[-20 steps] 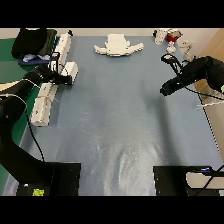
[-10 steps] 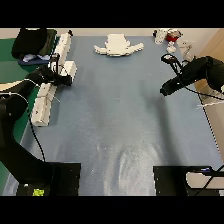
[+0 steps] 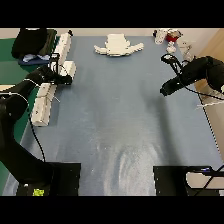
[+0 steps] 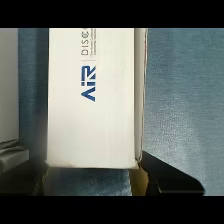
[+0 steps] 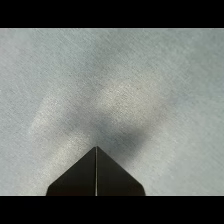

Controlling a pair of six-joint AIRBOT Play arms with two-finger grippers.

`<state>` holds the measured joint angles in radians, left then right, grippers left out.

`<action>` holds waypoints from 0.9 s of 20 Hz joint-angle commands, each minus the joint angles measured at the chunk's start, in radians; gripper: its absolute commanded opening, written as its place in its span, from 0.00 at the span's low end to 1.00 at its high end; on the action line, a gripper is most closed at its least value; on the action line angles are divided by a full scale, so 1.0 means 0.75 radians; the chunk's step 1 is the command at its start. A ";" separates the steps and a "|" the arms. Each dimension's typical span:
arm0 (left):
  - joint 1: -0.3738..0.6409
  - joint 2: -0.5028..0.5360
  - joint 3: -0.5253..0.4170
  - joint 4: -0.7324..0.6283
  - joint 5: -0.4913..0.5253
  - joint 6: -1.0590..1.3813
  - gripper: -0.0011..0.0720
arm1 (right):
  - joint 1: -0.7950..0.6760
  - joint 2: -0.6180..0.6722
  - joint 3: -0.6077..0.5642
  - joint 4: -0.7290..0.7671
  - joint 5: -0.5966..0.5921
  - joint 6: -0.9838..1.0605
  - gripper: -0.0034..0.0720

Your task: Fold the box.

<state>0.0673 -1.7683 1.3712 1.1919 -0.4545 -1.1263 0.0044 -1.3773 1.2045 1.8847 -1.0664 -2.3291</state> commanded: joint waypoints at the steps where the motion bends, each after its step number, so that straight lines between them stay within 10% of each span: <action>1: 0.001 -0.001 0.001 -0.001 0.026 0.001 0.58 | -0.001 -0.001 0.002 0.001 0.001 0.001 0.05; 15: 0.002 -0.001 0.000 -0.018 0.025 0.001 0.59 | -0.001 -0.001 0.002 0.000 0.001 0.001 0.05; 17: 0.002 -0.001 0.000 -0.017 0.022 0.001 0.93 | -0.001 -0.001 0.002 0.001 0.001 0.001 0.05; 18: 0.002 -0.001 0.000 -0.017 0.022 0.001 0.92 | -0.001 -0.001 0.002 0.001 0.001 0.000 0.05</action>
<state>0.0673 -1.7687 1.3712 1.1778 -0.4332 -1.1263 0.0044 -1.3773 1.2045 1.8851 -1.0660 -2.3291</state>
